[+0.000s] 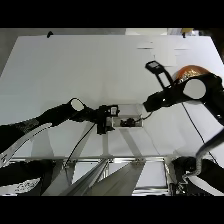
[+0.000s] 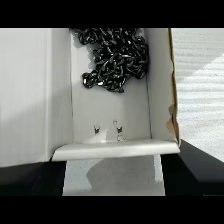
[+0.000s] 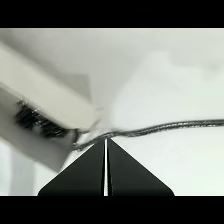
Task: Fold the box and place the chain.
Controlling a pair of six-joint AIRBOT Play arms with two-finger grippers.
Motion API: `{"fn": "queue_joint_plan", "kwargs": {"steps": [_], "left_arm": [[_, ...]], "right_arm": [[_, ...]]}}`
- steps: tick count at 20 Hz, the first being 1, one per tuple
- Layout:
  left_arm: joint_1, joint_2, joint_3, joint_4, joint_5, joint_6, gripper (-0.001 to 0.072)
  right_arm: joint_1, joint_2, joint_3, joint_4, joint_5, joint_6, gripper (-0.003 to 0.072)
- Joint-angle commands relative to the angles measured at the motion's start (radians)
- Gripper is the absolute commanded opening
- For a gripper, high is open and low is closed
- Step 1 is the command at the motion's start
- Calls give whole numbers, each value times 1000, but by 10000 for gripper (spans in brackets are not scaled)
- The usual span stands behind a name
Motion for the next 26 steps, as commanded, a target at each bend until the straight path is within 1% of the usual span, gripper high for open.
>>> {"fn": "queue_joint_plan", "kwargs": {"steps": [1,4,5,6,7,8,10,11,13,16,19,24,26], "left_arm": [[0,0,0,0,0,0,209],[0,0,0,0,0,0,209],[0,0,0,0,0,0,209],[0,0,0,0,0,0,209],[0,0,0,0,0,0,209],[0,0,0,0,0,0,209],[0,0,0,0,0,0,209],[0,0,0,0,0,0,209],[0,0,0,0,0,0,209],[0,0,0,0,0,0,209],[0,0,0,0,0,0,209],[0,0,0,0,0,0,209],[0,0,0,0,0,0,209]], "right_arm": [[-120,-8,-29,-81,-78,8,19],[-153,-58,-93,-122,-112,10,24],[-154,-77,-117,-122,-130,10,162],[-154,-96,-140,-122,-146,10,413],[-154,-114,-155,-122,-158,10,430],[-154,-134,-167,-123,-169,11,392],[-154,-172,-172,-123,-182,28,384],[-154,-187,-172,-123,-192,37,314],[-154,-211,-172,-126,-196,50,252],[-154,-247,-172,-148,-212,90,252],[-154,-255,-172,-148,-238,90,276],[-154,-269,-172,-148,-245,90,272],[-154,-284,-172,-148,-245,91,250]]}}
